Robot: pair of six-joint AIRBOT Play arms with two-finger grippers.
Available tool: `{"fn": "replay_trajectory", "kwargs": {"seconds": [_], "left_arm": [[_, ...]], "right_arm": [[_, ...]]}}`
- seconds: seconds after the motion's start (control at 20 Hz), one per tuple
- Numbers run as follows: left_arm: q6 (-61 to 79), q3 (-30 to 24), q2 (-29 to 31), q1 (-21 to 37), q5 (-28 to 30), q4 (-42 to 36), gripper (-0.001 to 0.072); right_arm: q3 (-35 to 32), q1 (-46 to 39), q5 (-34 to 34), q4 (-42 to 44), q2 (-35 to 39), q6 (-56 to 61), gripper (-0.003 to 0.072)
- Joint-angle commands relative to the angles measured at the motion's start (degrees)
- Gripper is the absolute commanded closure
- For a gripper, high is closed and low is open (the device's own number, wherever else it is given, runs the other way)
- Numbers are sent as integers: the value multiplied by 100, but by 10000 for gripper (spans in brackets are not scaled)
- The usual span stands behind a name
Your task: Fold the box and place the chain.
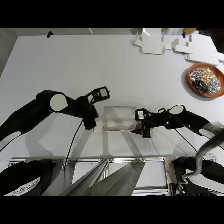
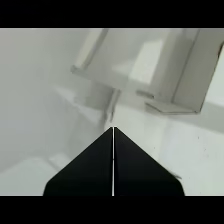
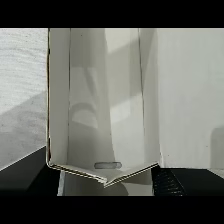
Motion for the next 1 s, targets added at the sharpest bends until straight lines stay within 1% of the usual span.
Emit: {"fn": "replay_trajectory", "kwargs": {"seconds": [0.0, 0.1, 0.2, 0.25, 0.35, 0.45, 0.55, 0.65, 0.7, 0.75, 0.85, 0.95], "left_arm": [[1276, -634, 66, 76, 177, -356, 704], [1812, -920, 66, 79, 527, -501, 704], [1969, -1123, 66, 79, 929, -496, 701], [1969, -1156, 63, 79, 1036, -481, 698], [2140, -1156, 63, 120, 1158, -516, 594], [2566, -1156, 63, 188, 1158, -529, 512], [3056, -1156, 63, 210, 1172, -544, 408], [3713, -1156, 59, 210, 1215, -763, 404], [4146, -1156, 31, 210, 1231, -999, 343], [4511, -1156, -24, 210, 1263, -1259, 310], [4933, -1156, -179, 199, 1294, -1628, 310], [4942, -1156, -343, 164, 1311, -1757, 311]], "right_arm": [[0, 0, 0, 2, 0, 0, 387], [0, 0, 0, 2, 0, 0, 387], [0, 0, 0, 2, 0, 0, 387], [0, 0, 0, 2, 0, 0, 387], [0, 0, 0, 2, -2, 0, 387], [0, 0, 0, 2, 0, 0, 387], [0, 0, 0, 2, 0, 0, 387], [0, 0, 0, 2, -2, 0, 387], [0, 0, 0, 2, 0, 0, 387], [0, 0, 0, 2, 0, 0, 387], [0, 0, 0, 2, -2, 0, 387], [0, 0, 0, 2, 0, 0, 387]]}}
